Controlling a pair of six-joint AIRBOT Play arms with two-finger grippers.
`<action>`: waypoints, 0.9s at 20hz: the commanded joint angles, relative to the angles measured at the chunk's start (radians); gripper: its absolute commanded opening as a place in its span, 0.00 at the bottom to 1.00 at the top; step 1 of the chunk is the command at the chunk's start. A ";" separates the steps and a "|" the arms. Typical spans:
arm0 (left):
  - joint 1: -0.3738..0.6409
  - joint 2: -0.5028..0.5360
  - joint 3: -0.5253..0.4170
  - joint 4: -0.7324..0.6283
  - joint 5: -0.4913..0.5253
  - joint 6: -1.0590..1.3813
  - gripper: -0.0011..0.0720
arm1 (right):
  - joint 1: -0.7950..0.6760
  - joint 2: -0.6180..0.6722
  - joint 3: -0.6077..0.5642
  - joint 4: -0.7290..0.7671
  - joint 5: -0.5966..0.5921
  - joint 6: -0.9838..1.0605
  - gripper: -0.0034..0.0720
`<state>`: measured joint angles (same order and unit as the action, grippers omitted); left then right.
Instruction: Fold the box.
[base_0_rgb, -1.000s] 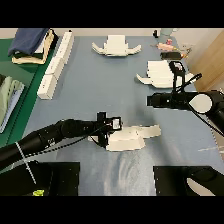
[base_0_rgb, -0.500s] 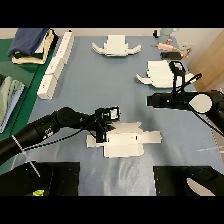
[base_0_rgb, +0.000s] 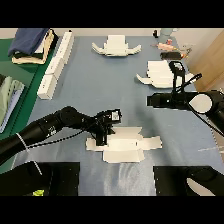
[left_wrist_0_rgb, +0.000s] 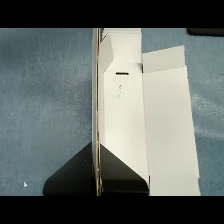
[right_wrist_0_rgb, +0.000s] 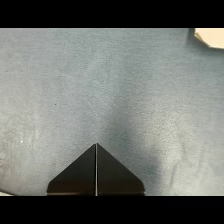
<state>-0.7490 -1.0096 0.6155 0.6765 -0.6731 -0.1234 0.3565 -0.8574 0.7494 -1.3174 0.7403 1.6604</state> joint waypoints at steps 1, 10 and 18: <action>0.001 -0.015 -0.002 -0.002 -0.012 -0.012 0.03 | 0.001 0.000 0.000 0.000 0.001 0.000 0.05; 0.001 -0.042 -0.001 -0.004 -0.079 -0.027 0.03 | 0.001 0.001 0.000 0.001 0.004 0.000 0.05; 0.002 -0.042 -0.001 -0.011 -0.113 -0.026 0.03 | 0.000 0.001 0.000 -0.001 0.031 0.000 0.05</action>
<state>-0.7483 -1.0512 0.6147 0.6624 -0.7803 -0.1524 0.3565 -0.8574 0.7498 -1.3170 0.7498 1.6604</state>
